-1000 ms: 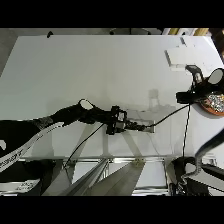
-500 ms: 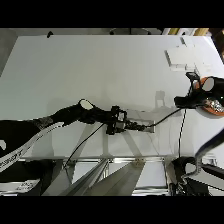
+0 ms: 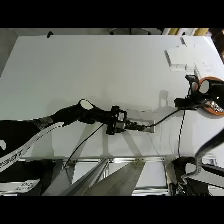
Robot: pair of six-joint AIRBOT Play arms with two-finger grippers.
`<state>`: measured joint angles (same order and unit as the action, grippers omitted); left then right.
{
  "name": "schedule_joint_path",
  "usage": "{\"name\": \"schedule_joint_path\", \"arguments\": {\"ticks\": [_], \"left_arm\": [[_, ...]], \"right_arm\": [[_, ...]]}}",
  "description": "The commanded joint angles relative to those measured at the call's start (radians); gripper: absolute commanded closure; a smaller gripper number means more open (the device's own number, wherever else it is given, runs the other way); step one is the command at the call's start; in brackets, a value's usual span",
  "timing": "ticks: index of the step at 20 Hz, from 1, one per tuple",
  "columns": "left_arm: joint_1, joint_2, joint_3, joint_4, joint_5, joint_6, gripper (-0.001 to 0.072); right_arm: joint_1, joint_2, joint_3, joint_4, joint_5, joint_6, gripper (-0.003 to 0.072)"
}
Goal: Fold the box and place the chain.
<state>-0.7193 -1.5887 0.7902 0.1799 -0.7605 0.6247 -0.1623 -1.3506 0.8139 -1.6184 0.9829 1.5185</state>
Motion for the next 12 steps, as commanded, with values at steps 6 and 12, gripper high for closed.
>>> {"name": "schedule_joint_path", "arguments": {"ticks": [6, 12], "left_arm": [[0.001, 0.000, 0.000, 0.000, 0.000, 0.000, 0.0641], [0.001, 0.000, 0.000, 0.000, 0.000, 0.000, 0.0641]], "right_arm": [[-0.001, 0.035, -0.001, -0.008, 0.021, -0.009, 0.0667], [-0.001, 0.328, -0.001, 0.068, 0.194, -0.042, 0.0667]]}}
